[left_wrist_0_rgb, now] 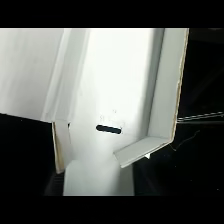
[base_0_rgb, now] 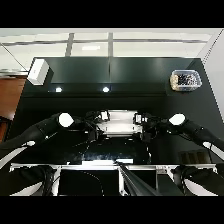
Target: Fold the box and place the chain.
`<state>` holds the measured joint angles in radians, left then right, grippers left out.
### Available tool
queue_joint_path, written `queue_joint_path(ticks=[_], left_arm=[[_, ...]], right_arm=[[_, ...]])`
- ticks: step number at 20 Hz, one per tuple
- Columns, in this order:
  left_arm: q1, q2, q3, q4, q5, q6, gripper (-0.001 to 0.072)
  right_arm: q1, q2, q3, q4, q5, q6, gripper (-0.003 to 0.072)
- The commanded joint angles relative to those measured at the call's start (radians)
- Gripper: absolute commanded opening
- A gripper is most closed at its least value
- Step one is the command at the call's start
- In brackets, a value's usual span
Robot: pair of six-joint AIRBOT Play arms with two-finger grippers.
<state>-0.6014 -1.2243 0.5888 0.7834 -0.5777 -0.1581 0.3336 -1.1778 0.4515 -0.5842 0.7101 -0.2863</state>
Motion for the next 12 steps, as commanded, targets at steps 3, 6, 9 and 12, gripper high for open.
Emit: queue_joint_path(ticks=[3, 6, 9, 12], left_arm=[[-0.008, -0.004, 0.001, -0.010, 0.017, 0.005, 0.0329], [-0.008, -0.001, 0.004, -0.011, -0.005, 0.005, 0.0274], [-0.008, -0.001, 0.019, -0.026, -0.048, 0.005, 0.0261], [-0.010, -0.010, 0.018, -0.152, -0.028, 0.006, 0.0261]], right_arm=[[0.001, -0.001, 0.001, 0.000, 0.000, 0.000, 0.0471], [0.001, -0.001, 0.001, 0.000, 0.000, 0.000, 0.0471], [0.001, -0.001, 0.001, 0.000, 0.000, 0.000, 0.0471], [0.001, -0.001, 0.001, 0.000, 0.000, 0.000, 0.0471]])
